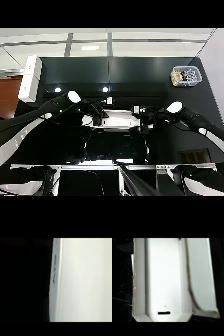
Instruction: Fold the box and place the chain.
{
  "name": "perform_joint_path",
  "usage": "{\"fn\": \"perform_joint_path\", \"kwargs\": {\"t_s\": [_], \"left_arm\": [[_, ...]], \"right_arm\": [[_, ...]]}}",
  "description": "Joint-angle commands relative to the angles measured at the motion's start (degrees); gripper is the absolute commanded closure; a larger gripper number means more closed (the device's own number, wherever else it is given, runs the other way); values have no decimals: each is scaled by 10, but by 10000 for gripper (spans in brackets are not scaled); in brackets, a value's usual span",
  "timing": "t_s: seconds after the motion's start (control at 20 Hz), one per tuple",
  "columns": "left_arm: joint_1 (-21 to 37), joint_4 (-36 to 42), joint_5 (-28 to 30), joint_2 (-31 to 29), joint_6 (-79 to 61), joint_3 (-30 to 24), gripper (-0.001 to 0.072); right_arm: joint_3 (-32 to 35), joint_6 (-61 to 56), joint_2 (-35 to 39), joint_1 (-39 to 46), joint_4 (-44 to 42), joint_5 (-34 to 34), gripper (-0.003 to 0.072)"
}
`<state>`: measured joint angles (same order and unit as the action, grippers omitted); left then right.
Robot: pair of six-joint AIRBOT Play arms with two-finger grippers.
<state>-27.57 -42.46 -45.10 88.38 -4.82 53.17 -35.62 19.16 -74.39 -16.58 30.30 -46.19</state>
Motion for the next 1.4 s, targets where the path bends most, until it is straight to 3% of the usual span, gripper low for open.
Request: {"fn": "perform_joint_path", "kwargs": {"t_s": [0.0,1.35], "left_arm": [[0,1,1,0,1,0,687],[0,1,1,0,1,0,686]], "right_arm": [[0,17,-12,-1,2,3,60],[-13,-55,-28,-21,17,25,60]]}}
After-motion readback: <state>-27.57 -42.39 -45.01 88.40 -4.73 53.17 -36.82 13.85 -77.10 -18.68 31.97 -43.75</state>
